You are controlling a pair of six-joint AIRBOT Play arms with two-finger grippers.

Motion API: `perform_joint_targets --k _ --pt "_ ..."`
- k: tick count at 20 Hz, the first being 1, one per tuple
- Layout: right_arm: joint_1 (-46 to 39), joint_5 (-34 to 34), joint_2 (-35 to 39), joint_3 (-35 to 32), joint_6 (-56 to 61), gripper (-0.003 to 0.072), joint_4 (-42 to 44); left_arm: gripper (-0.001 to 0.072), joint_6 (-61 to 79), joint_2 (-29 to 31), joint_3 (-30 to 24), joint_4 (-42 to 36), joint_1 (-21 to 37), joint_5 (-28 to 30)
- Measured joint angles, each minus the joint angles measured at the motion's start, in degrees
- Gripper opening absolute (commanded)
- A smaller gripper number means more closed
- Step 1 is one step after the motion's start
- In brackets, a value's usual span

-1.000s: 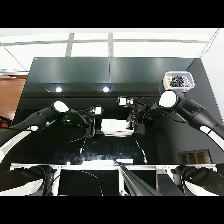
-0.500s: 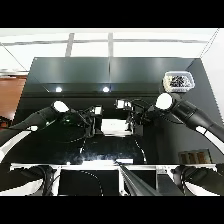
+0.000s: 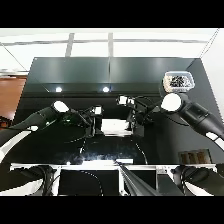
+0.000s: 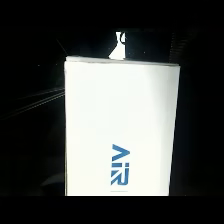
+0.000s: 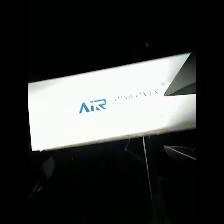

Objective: Fold the box and place the chain.

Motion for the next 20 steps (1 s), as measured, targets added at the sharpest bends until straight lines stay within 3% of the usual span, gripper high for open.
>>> perform_joint_targets --k 1,5,12,20 --pt "-0.48 0.87 0.55 -0.07 3.76 0.0012 -0.02 0.0492 0.02 0.0 0.0 0.0 0.0 0.0" --pt "-2.67 2.03 1.27 -2.89 16.37 0.0012 5.22 0.0492 0.15 0.0 0.0 0.0 0.0 -0.02" --pt "-3.8 -6.38 -5.18 -7.91 21.35 0.0013 24.44 0.0492 0.15 0.0 0.0 0.02 0.0 -0.04" --pt "-3.87 -8.81 -11.87 -8.63 22.8 0.0013 27.5 0.0492 0.22 0.0 0.0 0.09 0.0 -0.04"
